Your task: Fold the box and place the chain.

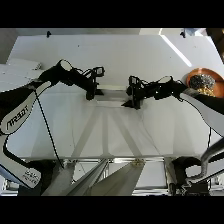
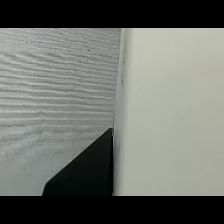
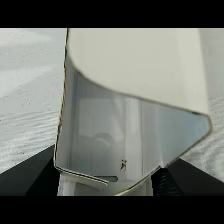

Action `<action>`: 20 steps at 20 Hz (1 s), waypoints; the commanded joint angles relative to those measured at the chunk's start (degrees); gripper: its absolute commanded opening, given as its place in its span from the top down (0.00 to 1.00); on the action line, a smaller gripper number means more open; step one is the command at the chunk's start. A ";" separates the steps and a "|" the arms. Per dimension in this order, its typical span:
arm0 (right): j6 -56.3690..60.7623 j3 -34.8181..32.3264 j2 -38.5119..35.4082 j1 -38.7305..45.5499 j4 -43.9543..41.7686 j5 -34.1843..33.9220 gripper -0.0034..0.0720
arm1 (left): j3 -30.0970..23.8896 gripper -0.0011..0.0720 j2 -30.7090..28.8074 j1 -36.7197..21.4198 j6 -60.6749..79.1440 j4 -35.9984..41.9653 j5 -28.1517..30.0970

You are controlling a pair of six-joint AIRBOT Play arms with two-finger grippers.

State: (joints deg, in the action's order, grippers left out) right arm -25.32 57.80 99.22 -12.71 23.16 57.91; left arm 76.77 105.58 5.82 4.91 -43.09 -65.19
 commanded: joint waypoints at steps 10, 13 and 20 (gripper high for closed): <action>0.02 0.04 0.00 -0.07 -0.02 -0.02 0.25 | 0.02 0.45 -0.68 -0.61 -0.02 0.20 -3.39; 0.00 0.04 0.00 -0.07 -0.02 -0.02 0.25 | 0.02 0.45 -2.40 -2.23 -0.02 0.22 -5.86; 0.00 0.04 0.00 -0.07 -0.02 -0.02 0.25 | -1.84 0.96 -9.73 -9.53 -7.63 -1.84 -12.39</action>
